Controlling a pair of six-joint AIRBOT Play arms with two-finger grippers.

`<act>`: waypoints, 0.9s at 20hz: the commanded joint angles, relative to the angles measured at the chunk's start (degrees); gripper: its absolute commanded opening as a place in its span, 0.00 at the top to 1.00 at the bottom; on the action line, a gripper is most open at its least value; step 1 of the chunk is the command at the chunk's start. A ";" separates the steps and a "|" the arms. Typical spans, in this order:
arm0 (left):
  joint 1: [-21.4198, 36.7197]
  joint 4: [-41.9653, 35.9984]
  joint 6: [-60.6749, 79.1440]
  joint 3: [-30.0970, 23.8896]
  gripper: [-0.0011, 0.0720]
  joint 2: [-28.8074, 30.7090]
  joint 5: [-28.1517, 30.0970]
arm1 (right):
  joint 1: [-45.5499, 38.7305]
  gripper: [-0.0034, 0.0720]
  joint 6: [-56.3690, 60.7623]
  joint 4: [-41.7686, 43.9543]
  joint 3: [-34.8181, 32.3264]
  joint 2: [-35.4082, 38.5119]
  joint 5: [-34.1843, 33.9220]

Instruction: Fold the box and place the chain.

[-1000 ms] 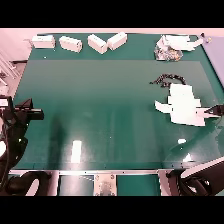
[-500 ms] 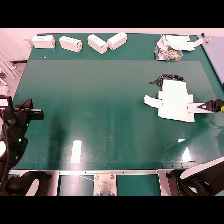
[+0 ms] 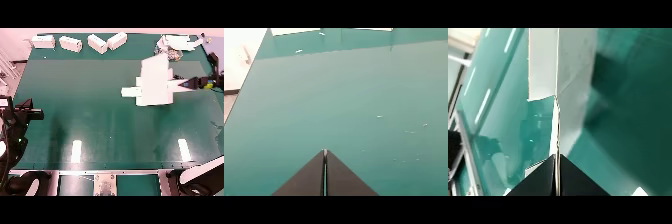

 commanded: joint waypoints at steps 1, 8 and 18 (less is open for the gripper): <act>0.00 0.00 0.00 0.04 0.96 -0.02 0.00 | 9.64 0.94 1.51 3.82 -0.26 2.05 -0.85; 0.00 0.00 0.00 0.04 0.96 -0.02 0.00 | 19.12 0.94 0.92 3.54 -7.37 2.08 -15.98; 0.00 0.00 0.00 0.04 0.96 -0.02 0.00 | 23.82 0.95 4.98 0.20 -22.95 2.67 -35.80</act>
